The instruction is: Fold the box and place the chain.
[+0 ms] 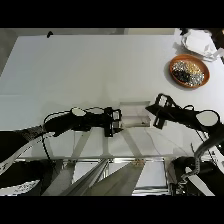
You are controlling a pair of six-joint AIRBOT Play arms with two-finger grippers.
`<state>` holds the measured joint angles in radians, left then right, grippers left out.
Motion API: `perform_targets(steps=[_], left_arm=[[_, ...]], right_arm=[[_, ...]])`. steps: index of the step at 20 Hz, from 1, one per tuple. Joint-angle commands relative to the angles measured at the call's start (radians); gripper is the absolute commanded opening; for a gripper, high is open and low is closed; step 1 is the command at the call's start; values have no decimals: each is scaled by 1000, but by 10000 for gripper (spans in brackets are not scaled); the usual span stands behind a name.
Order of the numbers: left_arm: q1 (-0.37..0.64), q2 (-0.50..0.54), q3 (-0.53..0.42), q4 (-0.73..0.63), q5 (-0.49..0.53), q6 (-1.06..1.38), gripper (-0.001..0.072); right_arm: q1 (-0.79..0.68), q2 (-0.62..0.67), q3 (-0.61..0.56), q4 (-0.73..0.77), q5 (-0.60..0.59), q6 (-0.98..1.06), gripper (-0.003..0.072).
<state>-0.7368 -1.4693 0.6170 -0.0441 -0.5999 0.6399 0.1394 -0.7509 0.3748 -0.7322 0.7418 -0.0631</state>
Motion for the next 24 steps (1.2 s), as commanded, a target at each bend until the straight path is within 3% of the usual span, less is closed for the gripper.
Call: perform_targets(steps=[1,4,6,8,11,12,17,20,24], left_arm=[[0,0,0,0,-2,-1,274],[0,0,0,0,-3,-1,274],[0,0,0,0,-3,-1,274],[0,0,0,0,-3,-1,274],[0,0,0,0,-3,-1,274],[0,0,0,0,-3,-1,274],[0,0,0,0,-3,-1,274],[0,0,0,-1,-3,-1,274],[0,0,0,0,-3,-1,274]], right_arm=[[0,104,1,-447,189,60,25],[0,95,0,-490,206,108,280],[0,60,0,-437,166,108,307],[0,-2,0,-411,122,98,428],[0,-93,0,-371,64,25,374],[0,-113,0,-335,62,-6,302],[0,-130,0,-195,48,-127,276],[0,-135,0,-180,50,-158,226],[0,-140,0,-180,80,-157,225]])
